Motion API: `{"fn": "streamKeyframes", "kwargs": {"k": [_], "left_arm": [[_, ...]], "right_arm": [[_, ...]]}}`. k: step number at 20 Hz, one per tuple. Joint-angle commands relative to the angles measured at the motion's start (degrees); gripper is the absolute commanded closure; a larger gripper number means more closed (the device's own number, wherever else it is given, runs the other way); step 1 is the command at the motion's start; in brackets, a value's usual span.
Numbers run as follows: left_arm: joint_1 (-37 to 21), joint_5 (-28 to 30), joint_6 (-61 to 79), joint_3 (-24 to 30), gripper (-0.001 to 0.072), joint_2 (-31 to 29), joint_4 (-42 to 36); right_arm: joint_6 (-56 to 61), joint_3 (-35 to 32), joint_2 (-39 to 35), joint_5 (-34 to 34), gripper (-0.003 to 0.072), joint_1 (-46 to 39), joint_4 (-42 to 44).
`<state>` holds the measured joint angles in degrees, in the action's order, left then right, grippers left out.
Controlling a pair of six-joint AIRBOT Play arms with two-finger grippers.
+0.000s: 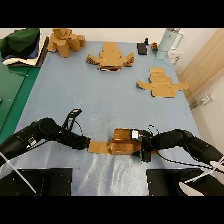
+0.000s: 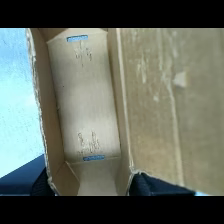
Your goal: Fold the box.
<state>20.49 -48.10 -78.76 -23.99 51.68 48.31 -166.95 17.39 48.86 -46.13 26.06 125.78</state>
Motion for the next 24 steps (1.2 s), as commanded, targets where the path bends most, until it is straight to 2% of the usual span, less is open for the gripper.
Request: {"fn": "streamKeyframes", "kwargs": {"k": [1, 4, 7, 11, 20, 24], "left_arm": [[2.64, 3.23, 1.55, 0.24, 0.0696, 2.80, -4.09], [5.49, 4.96, 4.85, 0.24, 0.0695, 4.52, -8.83], [8.00, 8.13, 4.85, 0.24, 0.0696, 4.52, -9.42], [9.92, 8.66, 4.85, 0.24, 0.0696, 5.20, -9.60], [10.25, 9.42, 4.87, 0.24, 0.0695, 5.22, -9.99], [10.25, 8.85, 11.13, -0.24, 0.0695, 5.22, -17.79]], "right_arm": [[-0.02, 0.04, 0.00, 0.00, 0.0147, 0.00, 0.00], [0.00, 0.04, 0.00, 0.00, 0.0147, 0.00, 0.00], [0.00, 0.04, 0.00, 0.00, 0.0147, 0.02, 0.00], [0.00, 0.04, 0.00, 0.00, 0.0147, 0.00, 0.00], [0.00, 0.04, 0.00, 0.00, 0.0147, 0.00, 0.00], [0.00, 0.04, 0.00, 0.00, 0.0147, 0.00, 0.00]]}}
